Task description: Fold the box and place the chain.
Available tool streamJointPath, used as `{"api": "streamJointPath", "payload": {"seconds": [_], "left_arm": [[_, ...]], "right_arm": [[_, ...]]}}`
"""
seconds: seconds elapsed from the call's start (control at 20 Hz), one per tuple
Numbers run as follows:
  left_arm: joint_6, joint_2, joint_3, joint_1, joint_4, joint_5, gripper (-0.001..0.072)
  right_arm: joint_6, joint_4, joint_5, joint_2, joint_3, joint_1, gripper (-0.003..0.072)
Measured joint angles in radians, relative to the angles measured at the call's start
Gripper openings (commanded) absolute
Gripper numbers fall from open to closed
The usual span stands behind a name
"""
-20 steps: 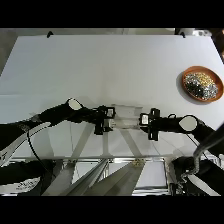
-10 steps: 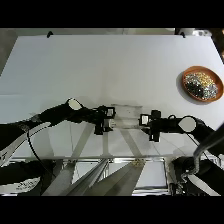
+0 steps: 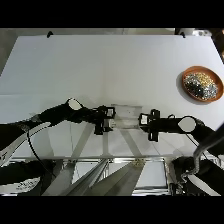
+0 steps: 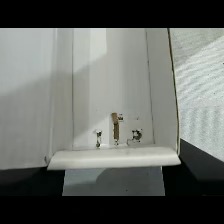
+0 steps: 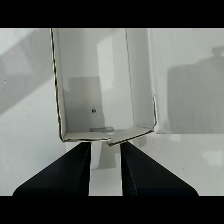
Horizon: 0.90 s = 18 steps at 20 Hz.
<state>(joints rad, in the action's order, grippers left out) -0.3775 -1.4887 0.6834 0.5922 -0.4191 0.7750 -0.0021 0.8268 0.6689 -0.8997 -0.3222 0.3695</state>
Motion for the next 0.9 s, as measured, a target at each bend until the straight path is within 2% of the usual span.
{"api": "streamJointPath", "payload": {"seconds": [0.9], "left_arm": [[0.0,0.0,0.0,0.0,-0.001,0.0,0.0338]], "right_arm": [[-0.104,-0.154,-0.06,-0.1,-0.001,0.018,0.0177]]}}
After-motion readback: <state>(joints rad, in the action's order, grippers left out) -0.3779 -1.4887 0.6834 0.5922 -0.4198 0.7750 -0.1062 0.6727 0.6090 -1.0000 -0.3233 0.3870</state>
